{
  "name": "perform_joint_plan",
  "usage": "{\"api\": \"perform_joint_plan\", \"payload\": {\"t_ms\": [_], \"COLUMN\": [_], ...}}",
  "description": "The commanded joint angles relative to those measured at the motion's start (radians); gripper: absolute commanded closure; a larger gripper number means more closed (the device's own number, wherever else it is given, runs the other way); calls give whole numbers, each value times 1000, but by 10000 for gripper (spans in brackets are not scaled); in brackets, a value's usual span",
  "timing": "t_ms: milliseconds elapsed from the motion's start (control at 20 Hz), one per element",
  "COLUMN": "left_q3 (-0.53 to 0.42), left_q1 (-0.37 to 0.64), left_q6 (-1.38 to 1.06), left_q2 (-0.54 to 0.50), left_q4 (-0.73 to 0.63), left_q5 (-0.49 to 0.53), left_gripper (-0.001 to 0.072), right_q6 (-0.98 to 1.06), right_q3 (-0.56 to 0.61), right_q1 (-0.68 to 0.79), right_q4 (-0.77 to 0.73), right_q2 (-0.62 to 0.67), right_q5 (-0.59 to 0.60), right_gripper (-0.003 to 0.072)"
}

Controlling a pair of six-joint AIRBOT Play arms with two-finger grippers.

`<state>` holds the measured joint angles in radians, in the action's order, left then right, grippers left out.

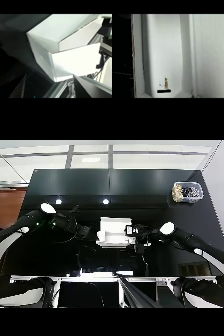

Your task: Fold the box and place the chain.

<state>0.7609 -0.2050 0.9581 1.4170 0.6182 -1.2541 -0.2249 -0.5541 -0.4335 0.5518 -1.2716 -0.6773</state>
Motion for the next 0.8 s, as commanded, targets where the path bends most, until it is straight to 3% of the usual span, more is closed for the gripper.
{"api": "perform_joint_plan", "payload": {"t_ms": [0, 500, 750], "left_q3": [2, 2, 50], "left_q1": [-39, -67, -69], "left_q6": [16, 119, 109], "left_q2": [0, -35, -34], "left_q4": [-6, -6, 2], "left_q5": [42, 70, 102], "left_gripper": [6, 33, 50], "right_q6": [0, 0, 0], "right_q3": [1, 1, 1], "right_q1": [0, 0, -1], "right_q4": [0, 0, 0], "right_q2": [0, 0, 0], "right_q5": [0, 1, 1], "right_gripper": [553, 553, 554]}}
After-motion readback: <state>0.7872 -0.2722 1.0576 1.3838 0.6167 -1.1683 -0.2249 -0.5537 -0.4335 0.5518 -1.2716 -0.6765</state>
